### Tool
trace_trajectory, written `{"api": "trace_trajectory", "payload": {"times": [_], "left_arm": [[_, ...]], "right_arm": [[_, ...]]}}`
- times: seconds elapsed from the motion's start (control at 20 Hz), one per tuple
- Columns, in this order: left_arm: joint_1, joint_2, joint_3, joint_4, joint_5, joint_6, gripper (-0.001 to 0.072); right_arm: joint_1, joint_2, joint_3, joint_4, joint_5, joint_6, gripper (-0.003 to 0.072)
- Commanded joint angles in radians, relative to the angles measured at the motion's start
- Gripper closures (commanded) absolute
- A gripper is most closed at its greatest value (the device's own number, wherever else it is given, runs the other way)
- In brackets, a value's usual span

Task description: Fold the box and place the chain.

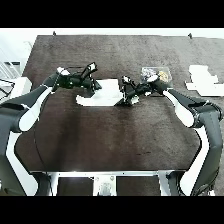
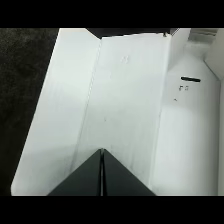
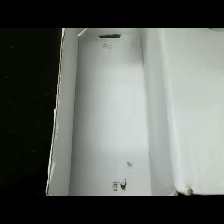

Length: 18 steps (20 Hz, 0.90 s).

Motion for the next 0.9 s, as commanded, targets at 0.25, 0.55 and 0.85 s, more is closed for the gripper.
{"api": "trace_trajectory", "payload": {"times": [0.25,0.55,0.85], "left_arm": [[0.018,0.006,0.127,0.045,-0.177,-0.030,0.0690],[0.080,0.049,0.238,0.314,-0.431,-0.213,0.0457],[0.080,0.039,0.213,0.498,-0.418,-0.281,0.0008]], "right_arm": [[0.000,0.000,0.001,0.000,-0.001,0.000,0.0145],[0.000,0.000,0.001,0.000,0.000,0.000,0.0145],[0.000,0.000,0.001,0.000,0.000,0.000,0.0145]]}}
